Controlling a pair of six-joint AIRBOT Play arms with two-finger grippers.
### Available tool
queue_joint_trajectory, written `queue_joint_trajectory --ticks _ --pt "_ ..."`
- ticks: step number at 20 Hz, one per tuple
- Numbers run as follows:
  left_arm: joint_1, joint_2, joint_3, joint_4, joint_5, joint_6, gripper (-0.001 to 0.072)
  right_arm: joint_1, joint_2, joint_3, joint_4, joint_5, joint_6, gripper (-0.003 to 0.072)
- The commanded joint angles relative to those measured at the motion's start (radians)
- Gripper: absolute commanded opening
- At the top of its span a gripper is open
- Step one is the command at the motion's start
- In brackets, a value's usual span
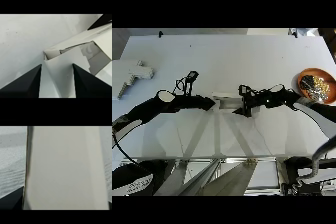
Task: Fold the box and place the chain.
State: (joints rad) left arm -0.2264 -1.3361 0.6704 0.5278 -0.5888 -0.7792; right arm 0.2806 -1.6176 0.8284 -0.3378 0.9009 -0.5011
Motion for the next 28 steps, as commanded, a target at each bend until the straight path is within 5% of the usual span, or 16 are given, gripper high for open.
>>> queue_joint_trajectory --ticks 1,11,23,28 --pt "-0.031 -0.001 -0.001 0.008 0.049 -0.018 0.0385 0.0 0.0 0.0 0.005 0.001 0.003 0.0515" --pt "-0.031 0.0 0.016 0.146 0.046 -0.14 0.0329 0.0 0.0 0.0 0.005 0.001 0.003 0.0515" --pt "-0.031 0.0 0.04 0.065 -0.028 -0.183 0.0591 0.0 0.0 0.0 0.005 0.001 0.003 0.0515" --pt "-0.031 0.0 0.04 0.045 -0.029 -0.19 0.06 0.0 0.0 0.0 0.005 0.001 0.003 0.0515"
